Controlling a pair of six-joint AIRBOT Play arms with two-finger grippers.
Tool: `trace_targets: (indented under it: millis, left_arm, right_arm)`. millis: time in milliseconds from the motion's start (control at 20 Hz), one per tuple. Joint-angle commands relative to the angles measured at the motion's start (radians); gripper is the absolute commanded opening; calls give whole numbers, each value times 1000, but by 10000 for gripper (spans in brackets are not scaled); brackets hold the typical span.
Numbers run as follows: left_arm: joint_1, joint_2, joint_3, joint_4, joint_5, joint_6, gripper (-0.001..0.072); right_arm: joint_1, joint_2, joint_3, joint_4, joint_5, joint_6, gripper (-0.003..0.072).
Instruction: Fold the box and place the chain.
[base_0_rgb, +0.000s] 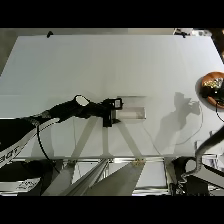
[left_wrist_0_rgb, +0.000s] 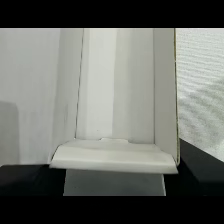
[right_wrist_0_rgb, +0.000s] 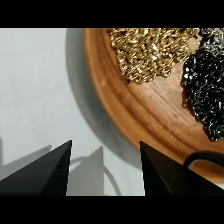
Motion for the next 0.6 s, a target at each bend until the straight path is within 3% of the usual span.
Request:
trace_targets:
  millis: [0,250,550]
  left_arm:
    - [0,1,0,0,0,0,497]
    - [0,1,0,0,0,0,497]
    - [0,1,0,0,0,0,497]
  right_arm:
    - [-58,-45,20,7,-176,59,394]
    - [-149,-127,117,12,-146,89,400]
    - [-136,-246,207,89,-140,83,400]
